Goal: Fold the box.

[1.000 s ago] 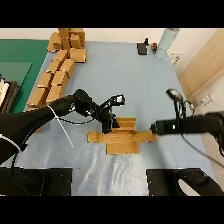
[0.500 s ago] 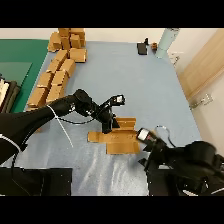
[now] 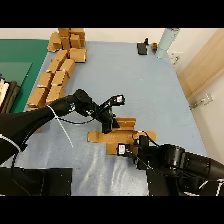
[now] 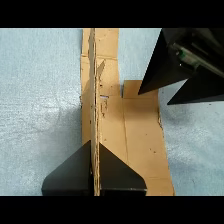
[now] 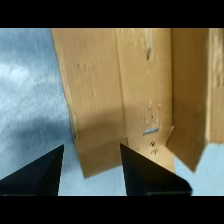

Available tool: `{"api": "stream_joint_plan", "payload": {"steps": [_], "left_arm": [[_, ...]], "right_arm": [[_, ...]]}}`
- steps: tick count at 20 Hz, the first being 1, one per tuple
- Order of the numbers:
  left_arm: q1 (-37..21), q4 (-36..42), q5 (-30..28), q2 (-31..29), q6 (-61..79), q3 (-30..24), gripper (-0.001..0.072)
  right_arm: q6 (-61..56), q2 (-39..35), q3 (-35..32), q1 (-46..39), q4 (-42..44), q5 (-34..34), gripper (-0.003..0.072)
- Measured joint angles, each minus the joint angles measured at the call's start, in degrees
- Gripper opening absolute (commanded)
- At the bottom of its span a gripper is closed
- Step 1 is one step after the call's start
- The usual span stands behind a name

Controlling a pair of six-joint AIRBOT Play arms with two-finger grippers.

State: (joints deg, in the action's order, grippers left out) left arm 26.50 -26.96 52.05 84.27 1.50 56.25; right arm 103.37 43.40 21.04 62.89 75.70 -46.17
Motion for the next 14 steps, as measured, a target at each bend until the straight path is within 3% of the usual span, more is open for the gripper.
{"api": "stream_joint_plan", "payload": {"steps": [14], "left_arm": [[-0.02, 0.00, 0.00, 0.00, 0.00, 0.00, 0.0014]], "right_arm": [[0.59, 3.02, 0.00, 0.26, -2.75, 4.02, 0.0512]]}}
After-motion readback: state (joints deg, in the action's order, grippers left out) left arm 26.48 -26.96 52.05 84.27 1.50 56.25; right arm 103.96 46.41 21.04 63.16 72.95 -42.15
